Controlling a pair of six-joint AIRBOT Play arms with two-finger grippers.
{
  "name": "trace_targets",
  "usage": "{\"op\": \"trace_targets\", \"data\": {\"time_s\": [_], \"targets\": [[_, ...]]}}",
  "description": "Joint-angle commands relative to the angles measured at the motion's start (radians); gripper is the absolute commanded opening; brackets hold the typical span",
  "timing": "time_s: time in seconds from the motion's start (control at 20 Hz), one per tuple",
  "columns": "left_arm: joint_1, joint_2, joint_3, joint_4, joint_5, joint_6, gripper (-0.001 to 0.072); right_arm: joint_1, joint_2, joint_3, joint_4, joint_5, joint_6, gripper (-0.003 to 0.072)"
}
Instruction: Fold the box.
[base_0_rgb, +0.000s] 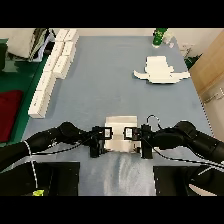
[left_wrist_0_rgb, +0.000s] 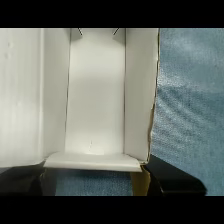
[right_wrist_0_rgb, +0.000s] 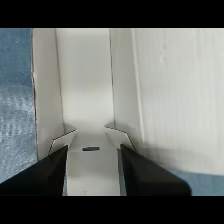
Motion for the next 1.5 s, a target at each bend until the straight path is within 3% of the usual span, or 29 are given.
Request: {"op": "trace_targets", "data": {"time_s": [0.0,0.1,0.15,0.3,0.4,0.5,0.65,0.85,1.05,1.45], "targets": [[0.0,0.001,0.0,0.0,0.0,0.0,0.0603,0.0,0.006,0.001,-0.015,-0.026,0.027,0.045],[0.0,0.001,0.0,0.0,0.0,0.0,0.0603,-0.001,0.023,0.019,-0.105,-0.142,0.238,0.0127],[0.0,0.001,0.0,0.0,0.0,0.0,0.0603,-0.002,0.032,0.032,-0.185,-0.214,0.388,0.002],[0.0,0.001,0.0,0.0,0.0,0.0,0.0603,-0.018,0.064,0.071,-0.455,-0.428,0.792,0.0002],[0.0,0.001,0.0,0.0,0.0,0.0,0.0603,-0.071,0.082,0.072,-0.652,-0.511,1.1,0.0002],[0.0,0.001,0.0,0.0,0.0,0.0,0.0603,-0.189,0.081,0.071,-0.714,-0.573,1.261,0.0001],[0.0,0.001,0.0,0.0,0.0,0.0,0.0603,-0.447,0.066,0.066,-0.474,-0.498,1.25,0.0001],[0.0,0.001,0.0,0.0,0.0,0.0,0.0603,-0.744,-0.006,0.06,-0.041,-0.435,0.982,0.0001],[0.0,0.001,0.0,0.0,0.0,0.0,0.0603,-0.887,-0.084,0.023,0.228,-0.436,0.808,0.0],[0.0,0.001,0.0,0.0,0.0,0.0,0.0603,-0.887,-0.126,-0.113,0.311,-0.445,0.721,0.0]]}}
